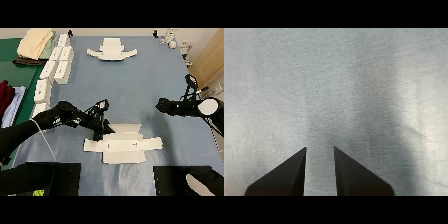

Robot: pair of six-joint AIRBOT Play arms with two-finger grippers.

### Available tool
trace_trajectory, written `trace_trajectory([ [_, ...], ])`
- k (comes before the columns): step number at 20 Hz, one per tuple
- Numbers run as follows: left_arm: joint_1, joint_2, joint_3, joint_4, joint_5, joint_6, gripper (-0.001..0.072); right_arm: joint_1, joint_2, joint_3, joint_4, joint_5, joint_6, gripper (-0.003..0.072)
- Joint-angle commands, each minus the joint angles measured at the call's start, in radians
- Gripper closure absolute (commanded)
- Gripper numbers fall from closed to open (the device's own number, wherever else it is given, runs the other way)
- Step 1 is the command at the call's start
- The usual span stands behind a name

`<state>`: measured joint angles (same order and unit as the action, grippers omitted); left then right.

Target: Fold the box.

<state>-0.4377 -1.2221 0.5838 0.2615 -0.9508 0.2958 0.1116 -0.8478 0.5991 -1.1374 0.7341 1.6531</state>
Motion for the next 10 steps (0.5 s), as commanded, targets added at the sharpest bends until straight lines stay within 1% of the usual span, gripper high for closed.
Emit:
trace_trajectory([
  [1,0.001,-0.004,0.0,0.006,-0.012,0.01,0.0697,0.0,-0.001,0.0,0.0,-0.002,0.0,0.0408],
  [3,0.0,0.017,0.0,0.005,-0.029,0.058,0.0698,0.0,-0.001,0.0,0.0,-0.002,0.0,0.0408],
  [4,0.001,0.039,0.0,0.0,-0.02,0.066,0.0699,0.0,-0.001,0.0,0.0,-0.002,0.0,0.0408],
  [7,-0.004,0.126,0.0,-0.036,0.056,0.128,0.0701,0.0,-0.001,0.0,0.0,-0.002,0.0,0.0408],
  [10,-0.061,0.164,-0.027,-0.04,0.129,0.163,0.0701,0.0,-0.001,0.0,0.001,-0.002,0.0,0.0408],
])
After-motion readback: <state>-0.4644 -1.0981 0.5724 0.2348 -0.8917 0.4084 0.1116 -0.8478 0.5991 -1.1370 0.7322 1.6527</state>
